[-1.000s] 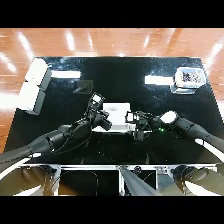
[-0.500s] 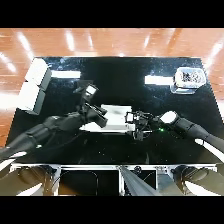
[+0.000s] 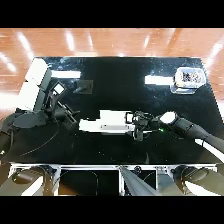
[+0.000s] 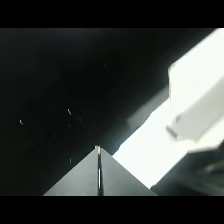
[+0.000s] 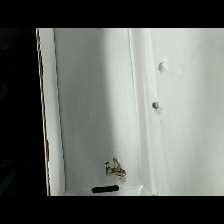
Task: Fold the box and place the chain.
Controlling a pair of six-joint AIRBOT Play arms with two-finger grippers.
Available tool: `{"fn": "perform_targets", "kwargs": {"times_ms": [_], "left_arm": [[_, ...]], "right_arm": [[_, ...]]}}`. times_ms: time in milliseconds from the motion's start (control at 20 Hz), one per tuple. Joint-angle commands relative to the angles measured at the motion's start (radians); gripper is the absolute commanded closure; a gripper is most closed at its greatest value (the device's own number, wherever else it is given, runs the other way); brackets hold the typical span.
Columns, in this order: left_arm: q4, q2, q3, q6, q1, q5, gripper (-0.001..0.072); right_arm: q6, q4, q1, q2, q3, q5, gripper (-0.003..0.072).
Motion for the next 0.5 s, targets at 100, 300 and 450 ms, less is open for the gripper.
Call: {"fn": "perform_targets", "kwargs": {"times_ms": [100,300,450], "left_arm": [[-0.332,-0.134,-0.032,0.517,0.161,0.306,0.0685],[-0.215,-0.270,-0.018,0.517,0.022,0.194,0.0684],[-0.092,-0.281,-0.016,0.517,-0.139,0.056,0.0683]], "right_arm": [[0.008,-0.026,0.013,-0.002,-0.001,-0.005,0.0136],[0.012,-0.024,0.013,-0.002,-0.001,-0.010,0.0137],[0.013,-0.024,0.013,-0.002,-0.001,-0.010,0.0136]]}}
